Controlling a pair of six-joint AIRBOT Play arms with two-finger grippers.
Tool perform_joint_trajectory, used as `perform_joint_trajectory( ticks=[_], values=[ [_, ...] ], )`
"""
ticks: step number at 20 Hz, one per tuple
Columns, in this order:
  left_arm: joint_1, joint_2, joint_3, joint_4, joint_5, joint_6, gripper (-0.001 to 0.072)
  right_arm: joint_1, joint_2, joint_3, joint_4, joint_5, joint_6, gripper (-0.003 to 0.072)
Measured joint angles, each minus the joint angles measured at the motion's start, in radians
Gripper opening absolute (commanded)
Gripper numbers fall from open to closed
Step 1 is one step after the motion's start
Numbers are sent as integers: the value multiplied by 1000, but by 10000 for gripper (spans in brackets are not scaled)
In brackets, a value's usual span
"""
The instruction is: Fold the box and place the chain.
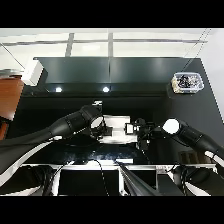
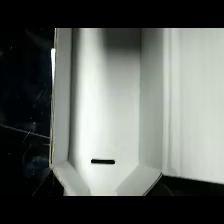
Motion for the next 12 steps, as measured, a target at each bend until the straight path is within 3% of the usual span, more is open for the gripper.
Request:
perform_joint_trajectory(
  ticks=[4, 5, 6, 8, 9, 10, 12],
  values=[
    [5, 1, -2, 7, 0, 0, 27, 0, 3, 8, -59, 27, 52, 694],
    [5, 2, -2, 7, 0, 0, 27, 0, 3, 10, -64, 24, 59, 649],
    [5, 2, -2, 8, 1, 0, 27, 0, 3, 10, -65, 18, 63, 505],
    [6, 2, -3, 10, 1, 0, 27, 0, 3, 11, -61, 5, 71, 466],
    [6, 2, -3, 10, 1, 0, 27, 0, 0, 11, -52, 1, 74, 392],
    [6, 2, -3, 11, 1, 0, 27, 2, -3, 11, -37, -2, 79, 237],
    [6, 2, -3, 11, 0, 0, 27, 8, -11, 11, -16, -3, 93, 225]
  ],
)
